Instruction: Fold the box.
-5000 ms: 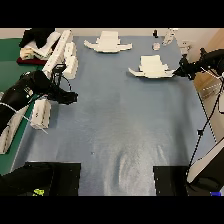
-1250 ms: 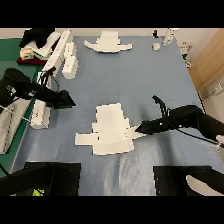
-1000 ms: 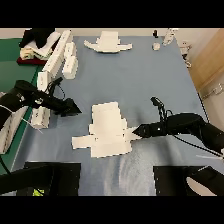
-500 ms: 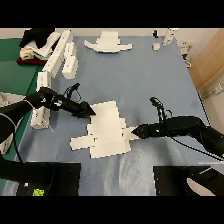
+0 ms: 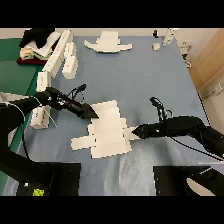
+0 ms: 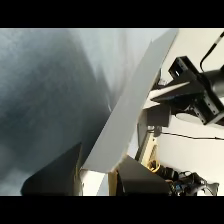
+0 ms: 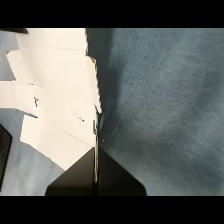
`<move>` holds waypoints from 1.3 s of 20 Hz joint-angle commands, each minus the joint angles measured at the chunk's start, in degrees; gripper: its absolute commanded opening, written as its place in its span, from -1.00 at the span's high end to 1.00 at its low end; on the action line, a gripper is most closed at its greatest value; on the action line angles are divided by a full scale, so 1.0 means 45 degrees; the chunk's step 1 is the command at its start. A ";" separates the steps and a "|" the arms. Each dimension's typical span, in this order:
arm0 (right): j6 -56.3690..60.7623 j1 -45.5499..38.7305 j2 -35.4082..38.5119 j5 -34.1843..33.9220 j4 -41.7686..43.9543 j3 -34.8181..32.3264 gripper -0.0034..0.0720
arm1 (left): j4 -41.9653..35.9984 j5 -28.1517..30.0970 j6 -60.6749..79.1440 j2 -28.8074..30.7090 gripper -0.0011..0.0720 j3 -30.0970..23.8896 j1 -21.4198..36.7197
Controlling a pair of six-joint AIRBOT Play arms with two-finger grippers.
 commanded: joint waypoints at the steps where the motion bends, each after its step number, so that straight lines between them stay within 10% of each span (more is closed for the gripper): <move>1: 0.0049 0.0005 0.0010 -0.0005 -0.0087 -0.0005 0.91 | 0.0510 -0.0525 0.0257 -0.0087 0.35 0.0058 -0.0005; 6: 0.0049 0.0005 0.0010 0.0005 -0.0131 -0.0005 0.91 | 0.0452 -0.0515 0.0486 -0.0087 0.36 0.0063 -0.0029; 8: 0.0049 0.0010 0.0010 0.0005 -0.0131 -0.0005 0.91 | 0.0452 -0.0525 0.0646 -0.0087 0.94 0.0063 -0.0029; 15: 0.0049 0.0005 0.0010 0.0141 -0.0136 -0.0005 0.90 | 0.0350 -0.0491 0.1171 -0.0087 0.93 0.0058 -0.0359; 18: 0.0049 0.0000 0.0010 0.0160 -0.0520 0.0029 0.27 | 0.0296 -0.0515 0.1161 -0.0087 0.93 0.0058 -0.0534; 26: 0.6096 -0.0525 0.0015 0.1122 -0.9112 0.1481 0.12 | -0.1010 -0.0573 0.5581 0.0554 0.94 0.0787 -0.1078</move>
